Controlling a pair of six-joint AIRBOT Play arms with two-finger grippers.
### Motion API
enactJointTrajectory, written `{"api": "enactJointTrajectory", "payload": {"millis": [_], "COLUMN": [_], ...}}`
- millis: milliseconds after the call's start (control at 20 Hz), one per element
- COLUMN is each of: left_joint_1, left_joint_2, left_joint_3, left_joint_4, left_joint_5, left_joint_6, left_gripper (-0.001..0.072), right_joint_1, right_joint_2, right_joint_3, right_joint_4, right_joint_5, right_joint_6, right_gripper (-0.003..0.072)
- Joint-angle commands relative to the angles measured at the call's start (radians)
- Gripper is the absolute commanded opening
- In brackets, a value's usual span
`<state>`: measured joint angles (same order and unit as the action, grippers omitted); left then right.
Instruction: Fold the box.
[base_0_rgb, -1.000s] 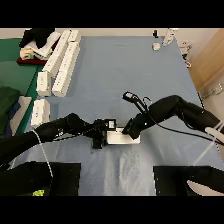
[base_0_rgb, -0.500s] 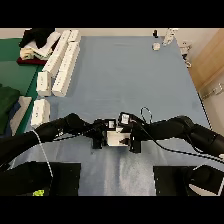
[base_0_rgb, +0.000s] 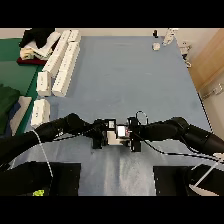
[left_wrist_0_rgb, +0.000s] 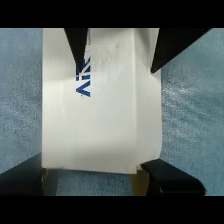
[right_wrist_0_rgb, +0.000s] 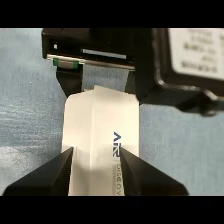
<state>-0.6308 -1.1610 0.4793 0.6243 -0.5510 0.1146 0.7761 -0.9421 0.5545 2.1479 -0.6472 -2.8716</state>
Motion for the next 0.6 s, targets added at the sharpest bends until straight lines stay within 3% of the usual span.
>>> {"api": "enactJointTrajectory", "payload": {"millis": [0,550], "left_joint_1": [0.001,0.001], "left_joint_2": [0.001,0.001], "left_joint_3": [0.000,0.000], "left_joint_4": [0.000,0.000], "left_joint_5": [0.000,0.000], "left_joint_6": [0.000,0.000], "left_gripper": [0.0537,0.0536], "right_joint_1": [0.001,0.001], "right_joint_2": [0.009,0.038], "right_joint_3": [0.001,0.001], "right_joint_4": [-0.006,-0.024], "right_joint_5": [0.013,0.072], "right_joint_6": [-0.028,-0.028], "right_gripper": [0.0459,0.0458]}}
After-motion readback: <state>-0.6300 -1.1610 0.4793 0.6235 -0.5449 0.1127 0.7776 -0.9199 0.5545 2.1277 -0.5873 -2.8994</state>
